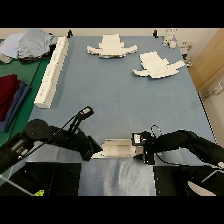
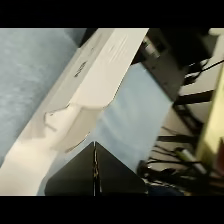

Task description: Fold the box.

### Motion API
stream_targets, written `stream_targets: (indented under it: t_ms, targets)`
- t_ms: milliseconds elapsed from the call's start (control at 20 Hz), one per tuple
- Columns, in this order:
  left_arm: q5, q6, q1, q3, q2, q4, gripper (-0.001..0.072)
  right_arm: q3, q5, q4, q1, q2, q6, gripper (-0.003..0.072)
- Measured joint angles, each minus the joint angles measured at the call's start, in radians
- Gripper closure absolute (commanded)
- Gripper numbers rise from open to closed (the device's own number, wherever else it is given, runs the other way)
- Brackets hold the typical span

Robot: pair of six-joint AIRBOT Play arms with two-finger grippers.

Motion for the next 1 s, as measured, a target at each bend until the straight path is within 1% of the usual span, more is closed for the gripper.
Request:
stream_targets:
  t_ms: [150, 300, 450, 600, 750, 1000]
  targets:
    - [0.031, -0.022, -0.015, 0.098, -0.165, -0.068, 0.0696, 0.000, 0.000, 0.000, 0.000, 0.000, 0.000, 0.0157]
    - [0.061, -0.047, -0.004, 0.192, -0.326, -0.111, 0.0696, 0.000, 0.000, 0.000, 0.000, 0.000, 0.000, 0.0157]
    - [0.090, -0.091, 0.017, 0.241, -0.456, -0.130, 0.0696, 0.000, 0.000, 0.000, 0.000, 0.000, 0.000, 0.0157]
    - [0.092, -0.121, 0.027, 0.259, -0.552, -0.139, 0.0696, 0.000, 0.000, 0.000, 0.000, 0.000, 0.000, 0.0157]
    - [0.068, -0.138, 0.031, 0.266, -0.629, -0.143, 0.0696, 0.000, 0.000, 0.000, 0.000, 0.000, 0.000, 0.0157]
    - [0.041, -0.145, 0.023, 0.269, -0.700, -0.145, 0.0696, 0.000, 0.000, 0.000, 0.000, 0.000, 0.000, 0.0157]
